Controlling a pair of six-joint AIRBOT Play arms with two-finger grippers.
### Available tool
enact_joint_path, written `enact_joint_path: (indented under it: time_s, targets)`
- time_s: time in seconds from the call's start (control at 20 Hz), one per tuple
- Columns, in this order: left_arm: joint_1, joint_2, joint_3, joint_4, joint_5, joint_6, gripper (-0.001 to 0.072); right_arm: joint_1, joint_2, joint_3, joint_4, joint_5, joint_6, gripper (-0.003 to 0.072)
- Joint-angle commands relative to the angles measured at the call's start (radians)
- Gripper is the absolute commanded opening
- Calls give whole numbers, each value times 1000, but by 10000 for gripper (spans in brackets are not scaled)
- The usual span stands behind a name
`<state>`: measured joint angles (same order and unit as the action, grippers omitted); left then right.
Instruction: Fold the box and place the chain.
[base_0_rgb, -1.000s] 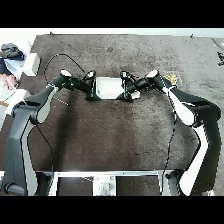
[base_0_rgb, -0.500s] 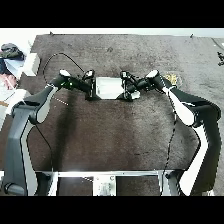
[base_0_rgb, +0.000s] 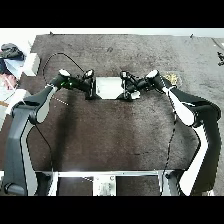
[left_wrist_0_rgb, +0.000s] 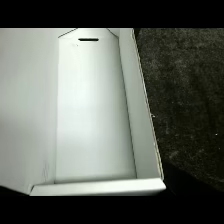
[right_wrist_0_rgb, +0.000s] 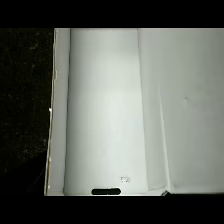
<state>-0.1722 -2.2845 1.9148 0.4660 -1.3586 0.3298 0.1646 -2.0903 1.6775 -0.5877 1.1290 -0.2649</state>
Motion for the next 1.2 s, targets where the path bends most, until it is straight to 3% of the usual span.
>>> enact_joint_path:
  time_s: [0.0,1.15]
  targets:
    - [0,0,0,6,-13,0,404,0,0,0,0,0,-3,466]
    - [0,0,0,3,-11,-18,405,0,0,0,0,0,-3,467]
